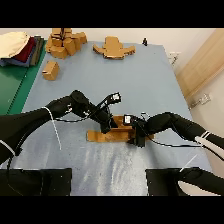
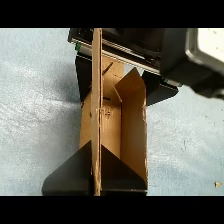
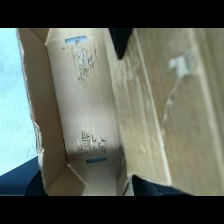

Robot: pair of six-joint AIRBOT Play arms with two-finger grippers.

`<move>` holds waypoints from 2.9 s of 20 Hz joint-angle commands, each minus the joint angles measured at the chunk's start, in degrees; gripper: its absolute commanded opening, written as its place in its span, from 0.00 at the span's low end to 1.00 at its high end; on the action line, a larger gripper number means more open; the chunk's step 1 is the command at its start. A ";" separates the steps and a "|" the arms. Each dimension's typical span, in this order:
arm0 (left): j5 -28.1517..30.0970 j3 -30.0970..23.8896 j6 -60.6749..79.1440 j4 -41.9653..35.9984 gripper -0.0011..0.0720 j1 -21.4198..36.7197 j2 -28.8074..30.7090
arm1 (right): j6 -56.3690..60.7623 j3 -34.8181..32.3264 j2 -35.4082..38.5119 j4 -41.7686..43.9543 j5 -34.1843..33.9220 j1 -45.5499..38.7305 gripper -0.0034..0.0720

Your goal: Fold the box.

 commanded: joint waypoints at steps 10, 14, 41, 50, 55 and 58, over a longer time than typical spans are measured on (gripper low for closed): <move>-0.02 0.07 0.02 0.02 0.03 0.02 -0.04 | 1.79 -0.07 1.64 0.52 -0.44 -0.20 0.92; -0.02 0.07 0.02 0.02 0.03 0.02 -0.04 | 1.31 -0.07 1.66 1.86 -0.48 0.09 0.92; 0.04 0.07 0.02 0.02 0.03 0.02 -0.04 | -0.35 -1.25 1.44 1.95 -0.04 0.50 0.71; 1.36 0.07 -0.02 -0.42 0.03 0.02 -0.04 | -0.35 -1.25 1.44 1.92 0.02 0.50 0.71; 0.81 0.07 -1.01 -0.42 0.04 0.07 -0.02 | -0.35 -1.25 1.44 1.92 0.00 0.52 0.71; 0.90 0.13 -6.47 -0.39 0.86 0.92 0.68 | -0.35 -1.25 1.44 1.92 -0.02 0.50 0.71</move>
